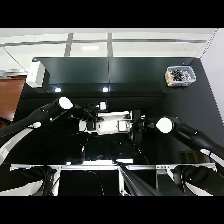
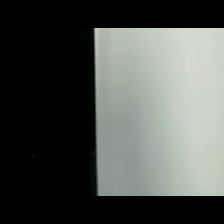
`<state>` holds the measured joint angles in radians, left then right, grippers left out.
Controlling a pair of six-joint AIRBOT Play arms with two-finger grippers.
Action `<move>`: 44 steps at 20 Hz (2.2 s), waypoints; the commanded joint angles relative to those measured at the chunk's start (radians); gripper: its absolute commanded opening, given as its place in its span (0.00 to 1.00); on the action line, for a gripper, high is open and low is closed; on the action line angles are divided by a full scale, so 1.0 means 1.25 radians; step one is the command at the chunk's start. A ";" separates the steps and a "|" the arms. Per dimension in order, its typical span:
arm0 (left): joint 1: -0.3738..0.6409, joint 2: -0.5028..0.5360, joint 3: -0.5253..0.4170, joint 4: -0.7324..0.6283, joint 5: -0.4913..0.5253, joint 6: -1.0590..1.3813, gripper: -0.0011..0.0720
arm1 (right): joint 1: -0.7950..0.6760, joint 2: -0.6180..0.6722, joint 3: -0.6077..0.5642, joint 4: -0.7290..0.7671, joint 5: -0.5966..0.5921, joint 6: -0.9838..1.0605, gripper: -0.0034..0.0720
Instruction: Fold the box and place the chain.
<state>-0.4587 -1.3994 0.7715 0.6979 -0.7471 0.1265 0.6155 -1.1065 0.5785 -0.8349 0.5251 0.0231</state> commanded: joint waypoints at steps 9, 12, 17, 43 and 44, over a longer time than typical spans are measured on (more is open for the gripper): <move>0.000 0.000 0.000 0.000 0.002 0.000 0.04 | -0.067 0.026 0.001 -0.011 0.029 0.079 0.93; 0.000 0.000 0.000 -0.006 -0.010 0.000 0.04 | -0.074 0.026 0.001 -0.003 0.055 0.080 0.93; 0.000 0.000 0.000 -0.005 -0.124 -0.002 0.04 | -0.088 0.024 0.001 0.046 0.105 0.077 0.93; -0.028 -0.015 0.000 -0.004 -0.052 -0.002 0.04 | -0.169 -0.116 -0.012 0.240 0.163 -0.244 0.93; -0.028 -0.015 0.000 -0.004 -0.052 -0.002 0.04 | -0.176 -0.117 -0.014 0.241 0.163 -0.244 0.93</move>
<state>-0.4934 -1.4170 0.7719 0.6918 -0.8112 0.1215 0.4095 -1.2423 0.5636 -0.5331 0.7303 -0.2722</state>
